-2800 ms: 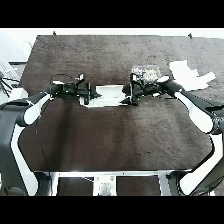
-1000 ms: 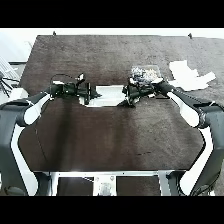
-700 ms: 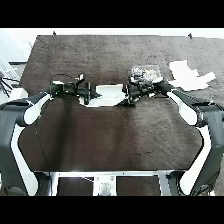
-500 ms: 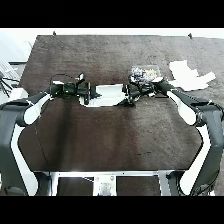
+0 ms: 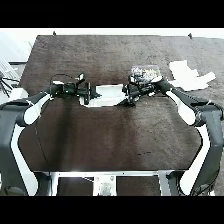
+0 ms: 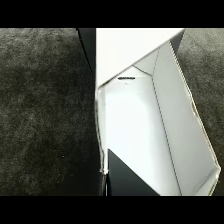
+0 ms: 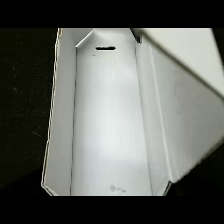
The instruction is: Fold the box and place the chain.
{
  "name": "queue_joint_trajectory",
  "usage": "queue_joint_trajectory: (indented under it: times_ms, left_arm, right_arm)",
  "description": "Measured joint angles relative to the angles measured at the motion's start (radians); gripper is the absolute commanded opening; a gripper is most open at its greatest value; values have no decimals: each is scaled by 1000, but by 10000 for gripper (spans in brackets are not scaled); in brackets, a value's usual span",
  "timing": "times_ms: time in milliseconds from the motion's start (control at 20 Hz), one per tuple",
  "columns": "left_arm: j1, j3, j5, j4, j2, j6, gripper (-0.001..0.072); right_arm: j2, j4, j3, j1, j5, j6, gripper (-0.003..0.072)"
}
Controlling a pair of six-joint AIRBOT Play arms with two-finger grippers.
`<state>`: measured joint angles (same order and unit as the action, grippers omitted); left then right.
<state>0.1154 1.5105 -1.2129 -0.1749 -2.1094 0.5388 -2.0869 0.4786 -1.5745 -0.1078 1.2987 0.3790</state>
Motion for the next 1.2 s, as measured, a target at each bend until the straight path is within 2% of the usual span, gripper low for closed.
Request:
queue_joint_trajectory:
  times_ms: [250,400,1200]
  left_arm:
    - [0,0,0,0,0,0,22]
    - [0,0,0,0,0,0,22]
    - [0,0,0,0,0,0,22]
  right_arm:
    - [-2,10,-4,-3,2,1,609]
    - [-3,11,-5,-4,2,3,580]
    - [-9,12,-8,-11,-13,5,570]
